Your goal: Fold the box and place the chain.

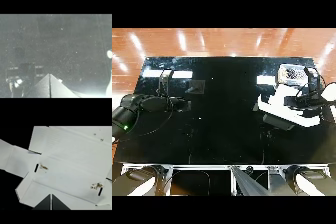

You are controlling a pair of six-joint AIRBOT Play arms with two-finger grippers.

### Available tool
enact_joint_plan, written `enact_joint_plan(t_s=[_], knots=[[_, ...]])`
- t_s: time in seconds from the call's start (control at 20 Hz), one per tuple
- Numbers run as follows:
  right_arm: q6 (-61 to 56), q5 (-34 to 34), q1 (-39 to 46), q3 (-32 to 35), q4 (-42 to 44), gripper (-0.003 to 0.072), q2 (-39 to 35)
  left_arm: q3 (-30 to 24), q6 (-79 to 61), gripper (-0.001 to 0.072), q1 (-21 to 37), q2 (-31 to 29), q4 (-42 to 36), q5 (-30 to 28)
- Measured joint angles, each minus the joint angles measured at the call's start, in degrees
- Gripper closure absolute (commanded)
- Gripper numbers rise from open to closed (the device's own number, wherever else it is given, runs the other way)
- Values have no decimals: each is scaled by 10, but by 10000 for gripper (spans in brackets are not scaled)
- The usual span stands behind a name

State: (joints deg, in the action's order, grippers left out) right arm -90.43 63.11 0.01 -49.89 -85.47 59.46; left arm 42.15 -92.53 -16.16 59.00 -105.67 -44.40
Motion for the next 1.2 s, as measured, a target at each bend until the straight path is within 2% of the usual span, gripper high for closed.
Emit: enact_joint_plan(t_s=[0.15, 0.2, 0.25, 0.3, 0.35, 0.6, 0.85, 1.0, 1.2], knots=[[0, -8, 0, 0, 0, 649, 0, 0, 0, 685, 0, 7, -5, -2], [0, -10, 0, 0, -1, 568, 0, 0, 0, 664, 0, 8, -7, -2], [0, -13, 0, 0, -1, 117, 0, 0, 0, 477, 0, 9, -9, -2], [0, -13, 0, 0, -1, -11, 0, 0, 0, 174, 0, 10, -9, -2], [0, -12, 0, 0, -1, -10, 0, 0, 0, 84, 0, 10, -11, -3], [1, 15, 0, 0, 12, -8, 0, 2, 1, 86, -1, 11, -22, -14], [12, 19, 41, -41, 139, -9, -9, 3, 2, 87, 0, 11, -50, -25], [-20, 11, 142, -63, 123, -9, -11, 3, 2, 87, -1, 11, -57, -35], [-33, 50, 335, -73, 99, -9, 12, 3, 5, 87, 0, 11, -61, -45]])
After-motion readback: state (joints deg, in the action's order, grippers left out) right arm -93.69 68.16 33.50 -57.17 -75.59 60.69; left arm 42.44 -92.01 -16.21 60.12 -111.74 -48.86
